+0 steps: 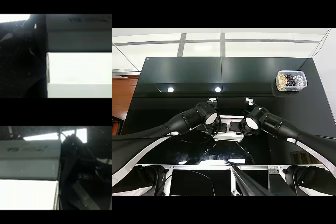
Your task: Fold the box and place the chain.
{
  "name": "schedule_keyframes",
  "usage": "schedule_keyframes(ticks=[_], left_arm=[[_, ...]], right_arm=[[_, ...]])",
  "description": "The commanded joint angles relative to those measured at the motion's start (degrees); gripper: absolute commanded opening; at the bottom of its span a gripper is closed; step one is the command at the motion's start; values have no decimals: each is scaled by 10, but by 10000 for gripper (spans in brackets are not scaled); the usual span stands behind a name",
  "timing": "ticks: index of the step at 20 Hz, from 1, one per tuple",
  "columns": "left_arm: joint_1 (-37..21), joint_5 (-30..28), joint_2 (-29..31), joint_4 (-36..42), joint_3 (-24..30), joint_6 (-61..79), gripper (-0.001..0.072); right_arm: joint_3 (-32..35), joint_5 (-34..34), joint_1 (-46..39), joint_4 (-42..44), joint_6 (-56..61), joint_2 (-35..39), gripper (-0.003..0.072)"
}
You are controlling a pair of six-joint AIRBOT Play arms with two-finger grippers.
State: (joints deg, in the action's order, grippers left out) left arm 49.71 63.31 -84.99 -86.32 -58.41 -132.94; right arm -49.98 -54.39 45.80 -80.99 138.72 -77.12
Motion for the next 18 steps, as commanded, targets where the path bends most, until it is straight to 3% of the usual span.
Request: schedule_keyframes(ticks=[1,2,6,7,8,13,18], left_arm=[[0,0,0,0,0,0,31],[0,0,0,0,0,0,31],[0,0,0,0,0,0,31],[0,0,0,0,0,0,31],[0,0,0,0,0,0,31],[0,4,0,0,0,0,31],[-1,4,0,-1,0,0,31]], right_arm=[[-1,-9,0,-3,-2,0,61],[-1,-9,0,-3,-13,0,13],[-1,-8,0,-1,-12,0,18],[-1,-8,0,-1,-13,1,114],[-2,-9,-1,2,-12,1,321],[-42,-67,-2,4,-84,23,330],[-66,-165,-13,-6,-180,123,328]])
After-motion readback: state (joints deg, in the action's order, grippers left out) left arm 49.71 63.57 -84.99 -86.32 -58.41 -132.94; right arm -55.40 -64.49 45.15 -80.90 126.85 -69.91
